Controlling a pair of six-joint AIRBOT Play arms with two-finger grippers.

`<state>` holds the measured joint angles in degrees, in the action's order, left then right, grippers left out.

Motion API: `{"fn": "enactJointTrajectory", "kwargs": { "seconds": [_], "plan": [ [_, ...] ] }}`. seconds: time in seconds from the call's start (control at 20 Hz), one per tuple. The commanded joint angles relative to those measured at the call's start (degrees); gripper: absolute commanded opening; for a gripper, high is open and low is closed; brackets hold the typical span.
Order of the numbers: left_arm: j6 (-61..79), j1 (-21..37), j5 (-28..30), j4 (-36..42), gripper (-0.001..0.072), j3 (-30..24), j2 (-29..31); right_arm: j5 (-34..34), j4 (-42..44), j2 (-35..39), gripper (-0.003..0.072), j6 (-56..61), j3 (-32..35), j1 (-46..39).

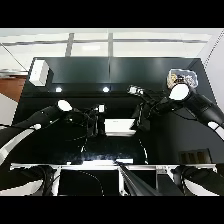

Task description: Fold the box and place the chain.

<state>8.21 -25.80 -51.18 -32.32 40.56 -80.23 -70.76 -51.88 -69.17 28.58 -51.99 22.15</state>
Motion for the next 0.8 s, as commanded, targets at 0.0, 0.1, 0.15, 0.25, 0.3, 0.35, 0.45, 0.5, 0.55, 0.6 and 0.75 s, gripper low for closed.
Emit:
{"fn": "enactJointTrajectory", "kwargs": {
  "seconds": [0.0, 0.1, 0.15, 0.25, 0.3, 0.35, 0.45, 0.5, 0.55, 0.6, 0.75],
  "plan": [
    [0.00, 0.02, 0.00, 0.00, 0.0404, 0.00, -0.04, -0.55, -0.79, 0.04, 0.0695, -2.27, 0.02, 1.95],
    [0.00, 0.02, 0.00, 0.00, 0.0404, 0.00, -0.04, 0.74, -3.15, 0.04, 0.0694, -1.68, 0.02, 2.01],
    [0.00, 0.02, 0.00, 0.00, 0.0404, 0.00, -0.04, 1.70, -4.83, 0.04, 0.0695, -0.74, 0.02, 2.01],
    [0.00, 0.02, 0.00, 0.00, 0.0404, 0.00, -0.04, 1.99, -6.03, 0.04, 0.0695, -0.31, 0.02, 2.01],
    [0.02, 0.02, 0.00, 0.00, 0.0404, 0.00, -0.04, 1.99, -5.97, 0.04, 0.0694, -0.24, 0.02, 2.01],
    [0.00, 0.02, 0.00, 0.00, 0.0404, 0.00, -0.04, 2.01, -5.79, 0.04, 0.0693, -0.22, 0.02, 2.01],
    [0.00, 0.02, 0.00, 0.00, 0.0404, 0.00, -0.04, 2.25, -5.79, 0.04, 0.0692, -0.04, 0.02, 2.01],
    [0.00, 0.02, 0.00, 0.00, 0.0404, 0.00, -0.04, 2.23, -5.79, 0.04, 0.0570, 0.07, 0.02, 2.01],
    [0.00, 0.02, 0.00, 0.00, 0.0404, 0.00, -0.04, 2.21, -5.77, 0.04, 0.0414, 0.15, 0.02, 2.01],
    [0.00, 0.02, 0.00, 0.00, 0.0404, 0.00, -0.04, 2.23, -5.66, 0.04, 0.0400, 0.15, 0.02, 2.01],
    [0.00, 0.02, 0.00, 0.00, 0.0404, 0.00, -0.04, 2.23, -5.66, 0.04, 0.0399, 1.22, 0.02, 2.01]
  ]
}}
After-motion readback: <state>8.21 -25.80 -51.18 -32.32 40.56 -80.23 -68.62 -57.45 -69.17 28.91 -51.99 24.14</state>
